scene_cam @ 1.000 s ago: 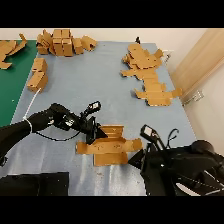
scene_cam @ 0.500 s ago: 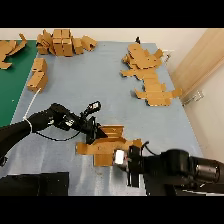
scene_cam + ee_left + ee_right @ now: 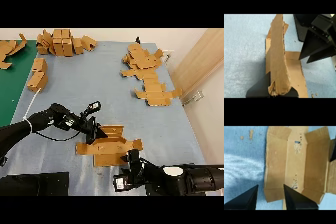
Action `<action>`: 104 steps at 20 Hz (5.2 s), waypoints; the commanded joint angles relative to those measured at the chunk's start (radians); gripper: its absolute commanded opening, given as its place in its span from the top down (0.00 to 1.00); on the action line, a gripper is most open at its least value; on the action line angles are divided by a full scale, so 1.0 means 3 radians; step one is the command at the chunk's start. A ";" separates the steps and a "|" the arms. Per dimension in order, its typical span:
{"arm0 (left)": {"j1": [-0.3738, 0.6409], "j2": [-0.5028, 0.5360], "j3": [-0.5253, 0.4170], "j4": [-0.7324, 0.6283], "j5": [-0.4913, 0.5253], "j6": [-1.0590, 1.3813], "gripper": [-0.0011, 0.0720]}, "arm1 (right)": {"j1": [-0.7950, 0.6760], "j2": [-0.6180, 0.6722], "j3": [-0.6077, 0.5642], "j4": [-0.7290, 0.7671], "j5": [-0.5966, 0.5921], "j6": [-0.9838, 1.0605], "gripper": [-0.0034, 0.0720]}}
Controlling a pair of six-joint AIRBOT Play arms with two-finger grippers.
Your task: Fold the box.
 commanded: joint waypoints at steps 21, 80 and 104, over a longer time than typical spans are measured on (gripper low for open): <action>-0.0001 -0.0003 0.0004 0.0001 0.0001 0.0000 0.97 | 0.0038 -0.0387 0.0161 -0.1172 -0.0127 0.1132 0.31; 0.0000 -0.0003 0.0004 0.0001 0.0003 0.0000 0.97 | -0.3577 -0.1110 0.0558 0.4557 -0.0365 -0.5235 0.15; -0.0001 -0.0003 0.0004 0.0001 0.0003 0.0000 0.97 | -0.3445 -0.1336 0.0615 0.4270 -0.0178 -0.5235 0.15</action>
